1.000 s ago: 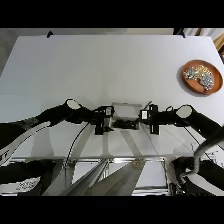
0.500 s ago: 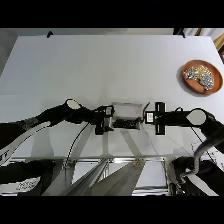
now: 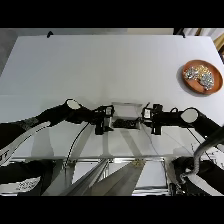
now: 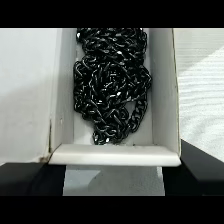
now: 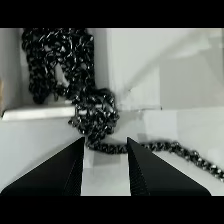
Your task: Fold the box and place the chain.
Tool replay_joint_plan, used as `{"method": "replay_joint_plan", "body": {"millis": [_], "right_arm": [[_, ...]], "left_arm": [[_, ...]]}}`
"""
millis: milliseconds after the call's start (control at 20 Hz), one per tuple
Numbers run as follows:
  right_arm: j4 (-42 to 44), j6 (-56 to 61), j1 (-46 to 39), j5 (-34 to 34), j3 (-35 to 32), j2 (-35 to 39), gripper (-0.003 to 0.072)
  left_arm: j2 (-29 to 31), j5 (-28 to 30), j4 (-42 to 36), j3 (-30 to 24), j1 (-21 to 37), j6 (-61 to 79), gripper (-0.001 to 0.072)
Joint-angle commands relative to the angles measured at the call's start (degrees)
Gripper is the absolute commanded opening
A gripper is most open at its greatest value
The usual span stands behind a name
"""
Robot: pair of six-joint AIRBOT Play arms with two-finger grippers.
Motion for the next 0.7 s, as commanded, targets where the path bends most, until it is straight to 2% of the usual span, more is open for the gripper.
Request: {"method": "replay_joint_plan", "body": {"millis": [0,350,500,550,650], "right_arm": [[8.0,-7.1,0.0,-2.2,-0.1,-3.6,0.0298],[8.6,-8.0,0.1,-2.2,-0.1,-5.9,0.0278],[8.6,-8.0,0.1,-1.9,-0.1,-6.8,0.0159],[8.5,-8.0,0.0,-1.7,-0.1,-6.8,0.0146],[8.0,-7.8,0.0,-0.7,-0.1,-6.8,0.0036]], "left_arm": [[0.0,0.0,0.0,0.0,0.0,0.0,0.0212],[0.0,0.0,0.0,0.0,0.0,0.0,0.0212],[0.0,0.0,0.0,0.0,0.0,0.0,0.0212],[0.0,0.0,0.0,0.0,0.0,0.0,0.0212],[0.0,0.0,0.0,0.0,0.0,0.0,0.0212]]}}
